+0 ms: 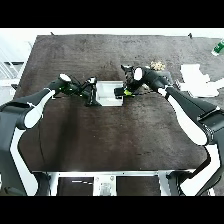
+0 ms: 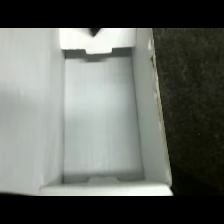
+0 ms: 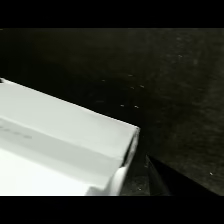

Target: Fold the box and place the chain.

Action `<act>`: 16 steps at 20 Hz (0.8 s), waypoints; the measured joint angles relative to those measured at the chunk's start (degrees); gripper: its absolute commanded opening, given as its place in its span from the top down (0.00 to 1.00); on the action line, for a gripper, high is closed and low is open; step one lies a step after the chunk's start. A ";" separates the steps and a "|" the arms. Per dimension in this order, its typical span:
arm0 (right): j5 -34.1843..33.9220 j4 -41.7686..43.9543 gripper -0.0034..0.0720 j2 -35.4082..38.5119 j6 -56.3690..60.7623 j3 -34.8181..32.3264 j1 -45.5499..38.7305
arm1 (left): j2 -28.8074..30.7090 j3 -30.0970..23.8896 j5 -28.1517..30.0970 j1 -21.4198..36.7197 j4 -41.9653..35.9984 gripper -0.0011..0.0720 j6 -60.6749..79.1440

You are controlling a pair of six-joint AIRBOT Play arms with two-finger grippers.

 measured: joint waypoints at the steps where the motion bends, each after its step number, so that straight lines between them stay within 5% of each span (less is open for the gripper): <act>1: 0.39 -0.59 0.25 -0.26 0.85 0.50 0.07 | 0.00 0.00 0.00 0.00 0.02 0.33 0.00; 11: 4.79 -3.78 0.28 -4.24 8.68 5.90 1.51 | 0.00 0.00 0.00 0.00 0.22 0.33 0.00; 16: 5.79 -4.66 0.41 -4.81 12.83 6.73 2.10 | 0.00 0.00 0.02 0.00 0.13 0.33 0.00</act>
